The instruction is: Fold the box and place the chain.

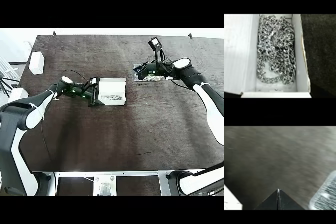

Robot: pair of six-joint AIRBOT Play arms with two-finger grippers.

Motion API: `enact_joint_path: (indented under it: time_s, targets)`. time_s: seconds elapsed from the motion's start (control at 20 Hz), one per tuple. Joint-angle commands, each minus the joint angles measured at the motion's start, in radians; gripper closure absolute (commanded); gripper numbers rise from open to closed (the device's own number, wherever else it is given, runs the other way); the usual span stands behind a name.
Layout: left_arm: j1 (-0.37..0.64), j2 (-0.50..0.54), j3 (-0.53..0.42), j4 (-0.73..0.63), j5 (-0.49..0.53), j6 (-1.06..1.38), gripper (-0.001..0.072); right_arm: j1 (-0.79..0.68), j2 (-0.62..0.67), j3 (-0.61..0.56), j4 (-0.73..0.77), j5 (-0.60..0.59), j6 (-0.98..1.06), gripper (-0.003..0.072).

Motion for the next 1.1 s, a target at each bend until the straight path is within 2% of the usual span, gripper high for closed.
enact_joint_path:
  time_s: [0.0, 0.2, 0.25, 0.45, 0.55, 0.7, 0.8, 0.9, 0.95, 1.05]
  targets:
    - [0.001, 0.000, 0.001, 0.000, 0.000, 0.000, 0.0420, -0.018, -0.089, 0.057, 0.154, 0.184, -0.103, 0.0654]
    - [0.001, 0.000, 0.001, 0.001, 0.000, 0.000, 0.0420, 0.007, -0.117, 0.057, 0.120, 0.261, -0.109, 0.0653]
    - [0.001, 0.000, 0.001, 0.000, 0.001, 0.000, 0.0420, 0.016, -0.121, 0.057, 0.096, 0.280, -0.102, 0.0626]
    - [0.001, 0.000, 0.001, 0.000, 0.001, 0.000, 0.0419, 0.043, -0.122, 0.057, 0.051, 0.297, -0.095, 0.0626]
    - [0.001, 0.000, 0.001, 0.000, 0.000, 0.000, 0.0419, 0.057, -0.122, 0.058, 0.046, 0.360, -0.095, 0.0624]
    - [0.001, 0.000, 0.001, 0.000, 0.001, 0.000, 0.0420, 0.089, -0.122, 0.057, -0.032, 0.440, -0.061, 0.0591]
    - [0.001, 0.000, 0.001, 0.000, 0.001, 0.000, 0.0420, 0.119, -0.122, 0.057, -0.098, 0.455, -0.054, 0.0539]
    - [0.001, 0.000, 0.001, 0.000, 0.000, 0.000, 0.0420, 0.138, -0.122, 0.059, -0.100, 0.453, -0.055, 0.0527]
    - [0.001, 0.000, 0.001, 0.000, 0.000, 0.000, 0.0420, 0.145, -0.122, 0.063, -0.100, 0.452, -0.055, 0.0488]
    - [0.001, 0.000, 0.001, 0.000, 0.001, 0.000, 0.0419, 0.151, -0.122, 0.076, -0.099, 0.452, -0.054, 0.0484]
